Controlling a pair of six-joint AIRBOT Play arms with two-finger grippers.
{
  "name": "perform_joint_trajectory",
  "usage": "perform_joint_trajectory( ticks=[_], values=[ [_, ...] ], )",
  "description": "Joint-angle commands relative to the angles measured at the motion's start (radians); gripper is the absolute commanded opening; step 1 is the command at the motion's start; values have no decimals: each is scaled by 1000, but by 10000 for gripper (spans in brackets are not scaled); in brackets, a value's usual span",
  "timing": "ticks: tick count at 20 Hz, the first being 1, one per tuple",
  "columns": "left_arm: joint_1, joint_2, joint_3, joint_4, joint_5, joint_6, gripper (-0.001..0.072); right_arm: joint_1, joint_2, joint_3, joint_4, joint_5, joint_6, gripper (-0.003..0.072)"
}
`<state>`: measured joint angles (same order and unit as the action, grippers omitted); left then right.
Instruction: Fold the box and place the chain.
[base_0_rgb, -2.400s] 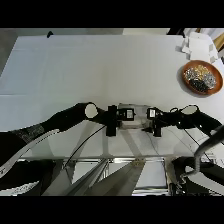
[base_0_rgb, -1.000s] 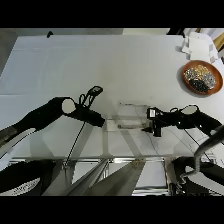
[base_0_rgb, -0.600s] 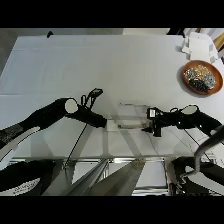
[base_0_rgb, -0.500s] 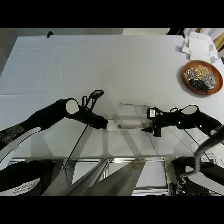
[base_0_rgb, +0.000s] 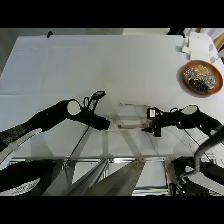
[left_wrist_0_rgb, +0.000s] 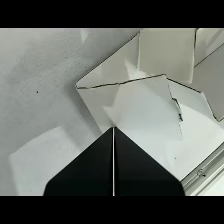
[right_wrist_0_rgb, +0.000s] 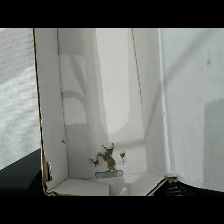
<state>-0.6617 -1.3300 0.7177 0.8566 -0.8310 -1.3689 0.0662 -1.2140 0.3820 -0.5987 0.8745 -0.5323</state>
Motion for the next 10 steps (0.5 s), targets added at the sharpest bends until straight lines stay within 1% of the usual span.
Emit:
perform_joint_trajectory(
  ticks=[1,5,10],
  values=[
    [3,0,-1,23,-8,-1,1,0,0,0,0,0,0,294],
    [27,0,-1,103,-31,-77,1,0,0,0,0,0,0,294],
    [22,-1,-1,72,55,-115,1,0,0,0,0,0,0,294]
  ],
)
